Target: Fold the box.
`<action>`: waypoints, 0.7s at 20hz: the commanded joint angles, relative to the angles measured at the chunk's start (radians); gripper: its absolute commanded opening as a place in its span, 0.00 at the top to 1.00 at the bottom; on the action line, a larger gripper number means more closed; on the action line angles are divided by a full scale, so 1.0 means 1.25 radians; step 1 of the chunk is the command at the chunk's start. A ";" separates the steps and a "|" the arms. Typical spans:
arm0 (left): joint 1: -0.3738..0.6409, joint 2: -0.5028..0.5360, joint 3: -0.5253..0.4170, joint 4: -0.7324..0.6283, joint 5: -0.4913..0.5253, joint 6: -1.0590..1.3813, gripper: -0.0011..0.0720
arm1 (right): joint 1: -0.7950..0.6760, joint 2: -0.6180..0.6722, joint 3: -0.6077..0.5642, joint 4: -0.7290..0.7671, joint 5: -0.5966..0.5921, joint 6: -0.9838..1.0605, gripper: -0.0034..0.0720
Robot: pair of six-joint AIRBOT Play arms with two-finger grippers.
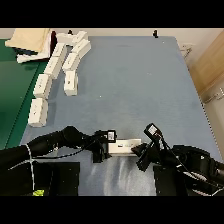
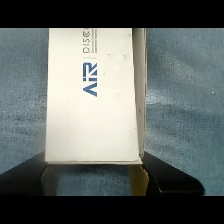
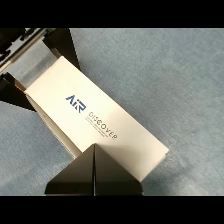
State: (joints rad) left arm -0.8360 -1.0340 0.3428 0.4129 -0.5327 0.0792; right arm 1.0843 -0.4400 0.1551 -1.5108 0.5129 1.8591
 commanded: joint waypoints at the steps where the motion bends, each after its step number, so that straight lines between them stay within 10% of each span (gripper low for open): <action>1: 0.001 0.000 0.000 -0.001 -0.001 -0.001 0.38 | 0.000 -0.001 0.000 0.000 0.018 0.003 0.95; 14: 0.001 0.001 0.000 -0.001 -0.001 -0.001 0.38 | -0.019 0.024 0.118 -0.040 0.023 0.009 0.95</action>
State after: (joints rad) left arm -0.8360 -1.0340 0.3428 0.4099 -0.5362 0.0753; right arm 1.0702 -0.4137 0.2752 -1.5387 0.5480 1.8671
